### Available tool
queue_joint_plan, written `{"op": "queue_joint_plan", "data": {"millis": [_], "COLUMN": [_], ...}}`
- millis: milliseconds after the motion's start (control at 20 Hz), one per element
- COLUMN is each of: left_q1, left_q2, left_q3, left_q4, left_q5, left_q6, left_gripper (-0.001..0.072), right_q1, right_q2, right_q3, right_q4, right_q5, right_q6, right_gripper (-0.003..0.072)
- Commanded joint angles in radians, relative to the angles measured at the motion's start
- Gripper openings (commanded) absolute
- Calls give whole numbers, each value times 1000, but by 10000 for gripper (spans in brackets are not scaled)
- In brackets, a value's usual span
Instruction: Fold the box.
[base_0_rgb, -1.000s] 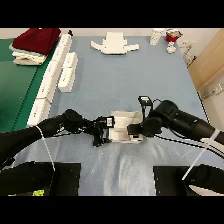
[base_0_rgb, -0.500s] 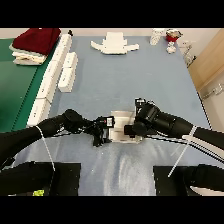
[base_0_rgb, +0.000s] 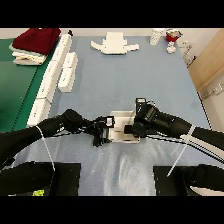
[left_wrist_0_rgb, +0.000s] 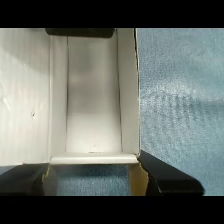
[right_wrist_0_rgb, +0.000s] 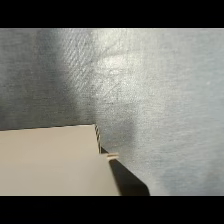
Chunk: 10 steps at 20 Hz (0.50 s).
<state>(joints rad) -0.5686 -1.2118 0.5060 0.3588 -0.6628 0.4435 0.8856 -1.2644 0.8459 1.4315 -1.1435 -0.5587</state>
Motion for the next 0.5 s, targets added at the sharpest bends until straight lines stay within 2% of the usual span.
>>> {"op": "queue_joint_plan", "data": {"millis": [0, 100, 150, 200, 250, 300, 450], "left_q1": [1, 1, 1, 1, 1, 1, 1], "left_q2": [0, 0, 0, 0, 0, 0, 0], "left_q3": [1, 1, 1, 1, 1, 1, 1], "left_q4": [0, 0, 0, 0, 0, 0, 0], "left_q5": [0, 0, 0, 0, 0, 0, 0], "left_q6": [2, 2, 2, 2, 2, 2, 2], "left_gripper": [455, 455, 455, 455, 455, 455, 455], "right_q1": [1, 1, 1, 1, 1, 1, 1], "right_q2": [-1, 0, 0, 1, 1, 3, 21], "right_q3": [0, 0, 0, 1, 1, 2, 29], "right_q4": [5, 5, 5, 5, 6, 10, 14], "right_q5": [10, 10, 9, 7, -1, -13, -84], "right_q6": [1, 0, -9, -10, -10, -16, -64], "right_gripper": [4, 5, 40, 258, 426, 450, 449]}}
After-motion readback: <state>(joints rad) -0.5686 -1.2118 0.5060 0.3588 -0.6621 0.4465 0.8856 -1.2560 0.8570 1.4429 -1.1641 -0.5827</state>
